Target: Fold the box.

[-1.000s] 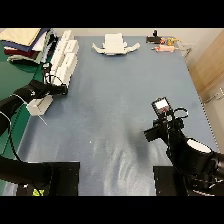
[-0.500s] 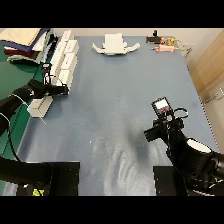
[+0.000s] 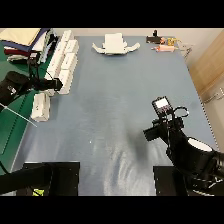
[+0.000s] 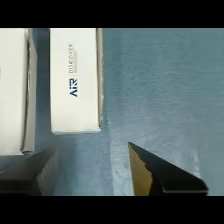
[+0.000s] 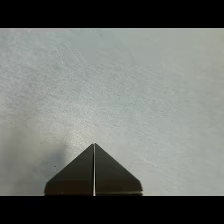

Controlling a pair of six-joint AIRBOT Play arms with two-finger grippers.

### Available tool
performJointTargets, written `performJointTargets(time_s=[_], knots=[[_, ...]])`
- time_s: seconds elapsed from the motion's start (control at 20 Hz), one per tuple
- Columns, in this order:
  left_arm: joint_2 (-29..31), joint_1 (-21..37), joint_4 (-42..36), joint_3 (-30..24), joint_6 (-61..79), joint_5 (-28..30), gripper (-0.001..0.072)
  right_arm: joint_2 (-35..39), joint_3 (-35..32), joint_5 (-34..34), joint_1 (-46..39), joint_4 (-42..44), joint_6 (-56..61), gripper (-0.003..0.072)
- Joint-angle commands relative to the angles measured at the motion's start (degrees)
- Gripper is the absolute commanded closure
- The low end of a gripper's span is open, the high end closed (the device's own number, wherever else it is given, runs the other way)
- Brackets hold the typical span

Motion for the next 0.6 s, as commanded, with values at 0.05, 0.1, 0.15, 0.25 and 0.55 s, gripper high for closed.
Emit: performJointTargets(time_s=[0.05,0.1,0.15,0.25,0.55], knots=[[7.52,-2.99,-1.36,2.84,-0.04,-12.70,0.0696,-4.07,6.91,5.25,-7.17,7.85,-8.52,0.0681],[8.24,-4.59,-1.51,4.20,-1.29,-15.37,0.0695,-7.26,10.71,6.86,-11.04,12.68,-13.62,0.0681],[8.35,-6.32,-1.44,5.46,-3.61,-17.44,0.0695,-11.30,15.19,7.63,-15.19,18.36,-19.54,0.0681],[8.22,-10.21,-1.31,6.93,-4.37,-20.94,0.0695,-20.31,24.26,6.86,-21.59,27.96,-29.24,0.0681],[7.80,-17.22,-1.33,6.86,-8.68,-22.36,0.0695,-40.13,41.77,4.76,-25.42,40.17,-35.89,0.0681]])
